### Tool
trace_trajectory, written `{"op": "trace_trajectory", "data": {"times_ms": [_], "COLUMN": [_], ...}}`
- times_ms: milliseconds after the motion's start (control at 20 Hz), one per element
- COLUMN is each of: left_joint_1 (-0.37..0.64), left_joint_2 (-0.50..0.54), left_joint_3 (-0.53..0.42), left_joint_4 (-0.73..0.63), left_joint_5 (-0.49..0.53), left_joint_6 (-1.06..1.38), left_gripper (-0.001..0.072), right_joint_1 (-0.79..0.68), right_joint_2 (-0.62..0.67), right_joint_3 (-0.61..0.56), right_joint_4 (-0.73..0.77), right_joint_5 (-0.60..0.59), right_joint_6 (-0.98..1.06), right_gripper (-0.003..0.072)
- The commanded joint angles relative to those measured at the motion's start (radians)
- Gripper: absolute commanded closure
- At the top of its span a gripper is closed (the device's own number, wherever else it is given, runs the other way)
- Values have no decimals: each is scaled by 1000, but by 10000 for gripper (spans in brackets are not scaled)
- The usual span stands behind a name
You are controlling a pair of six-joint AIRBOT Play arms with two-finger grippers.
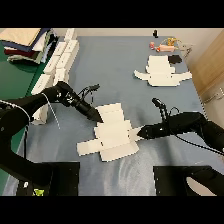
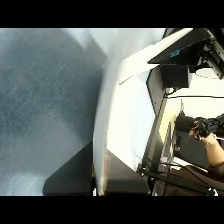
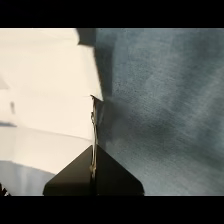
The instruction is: Fold the box.
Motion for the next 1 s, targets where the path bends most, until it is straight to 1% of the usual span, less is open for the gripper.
{"op": "trace_trajectory", "data": {"times_ms": [0, 100, 150, 200, 250, 300, 350, 450, 500, 550, 700, 800, 850, 900, 950], "left_joint_1": [0, 0, 0, 0, 0, -3, -9, -35, -51, -66, -112, -138, -152, -166, -177], "left_joint_2": [0, 0, 0, 3, 8, 21, 38, 83, 105, 124, 180, 216, 237, 262, 286], "left_joint_3": [1, 1, 1, 1, 3, 3, 3, 3, 3, 3, 2, 0, -9, -26, -47], "left_joint_4": [-10, -10, -11, -24, -56, -98, -125, -127, -116, -104, -75, -59, -35, -13, 1], "left_joint_5": [5, 5, 5, 2, -6, -13, -14, -2, 4, 18, 88, 148, 188, 228, 261], "left_joint_6": [45, 66, 101, 131, 171, 215, 264, 341, 371, 391, 416, 415, 415, 415, 415], "left_gripper": [695, 696, 696, 697, 697, 697, 698, 698, 698, 698, 701, 702, 702, 702, 702], "right_joint_1": [0, 0, 0, -2, -2, -2, -3, -11, -16, -18, -18, -18, -18, -18, -18], "right_joint_2": [0, 0, 0, 0, 0, 0, 0, 0, 0, 0, 0, 0, 2, 2, 2], "right_joint_3": [0, 0, 1, 1, 2, 3, 4, 28, 46, 66, 125, 175, 200, 226, 248], "right_joint_4": [0, -16, -38, -76, -137, -214, -323, -575, -674, -740, -745, -729, -729, -733, -740], "right_joint_5": [5, 17, 20, 28, 41, 55, 73, 68, 60, 49, 21, -36, -64, -92, -108], "right_joint_6": [1, 1, 1, 2, 11, 62, 157, 395, 514, 592, 603, 607, 607, 620, 634], "right_gripper": [682, 681, 666, 594, 450, 440, 440, 440, 440, 440, 440, 439, 407, 200, 101]}}
